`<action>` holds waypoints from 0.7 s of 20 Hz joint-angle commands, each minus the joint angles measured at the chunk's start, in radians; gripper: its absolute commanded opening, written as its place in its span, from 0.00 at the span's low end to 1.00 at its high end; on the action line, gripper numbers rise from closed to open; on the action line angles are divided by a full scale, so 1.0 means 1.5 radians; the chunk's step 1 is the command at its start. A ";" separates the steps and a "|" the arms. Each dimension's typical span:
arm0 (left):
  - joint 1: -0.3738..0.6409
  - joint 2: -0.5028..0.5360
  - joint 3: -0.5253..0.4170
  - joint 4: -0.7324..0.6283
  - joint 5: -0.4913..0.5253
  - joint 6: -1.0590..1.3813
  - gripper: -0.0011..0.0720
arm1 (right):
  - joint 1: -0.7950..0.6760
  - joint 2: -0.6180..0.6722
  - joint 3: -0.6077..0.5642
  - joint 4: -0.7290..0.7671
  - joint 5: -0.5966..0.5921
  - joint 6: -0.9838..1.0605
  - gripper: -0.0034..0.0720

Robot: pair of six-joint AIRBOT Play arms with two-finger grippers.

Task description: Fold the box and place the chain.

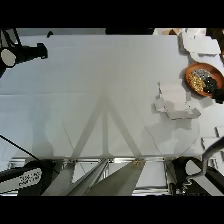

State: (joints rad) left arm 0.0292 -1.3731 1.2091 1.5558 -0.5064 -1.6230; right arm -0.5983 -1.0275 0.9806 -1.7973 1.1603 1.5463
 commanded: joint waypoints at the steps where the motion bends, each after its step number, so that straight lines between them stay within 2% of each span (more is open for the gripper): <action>1: 0.000 0.001 0.000 0.000 0.000 0.000 0.97 | -0.058 -0.074 0.104 0.010 0.056 -0.036 0.63; 5: 0.000 0.001 0.000 0.000 0.000 0.000 0.97 | -0.110 -0.167 0.181 0.020 0.091 -0.065 0.62; 9: 0.000 0.001 0.000 0.000 0.000 0.000 0.97 | -0.203 -0.239 0.184 0.173 0.111 -0.135 0.60; 14: 0.000 0.001 0.000 0.000 0.000 0.000 0.97 | -0.238 -0.328 0.186 0.222 0.138 -0.222 0.60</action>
State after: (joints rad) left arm 0.0292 -1.3731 1.2091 1.5558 -0.5064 -1.6226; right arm -0.9234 -1.4475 1.2530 -1.5471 1.3376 1.3045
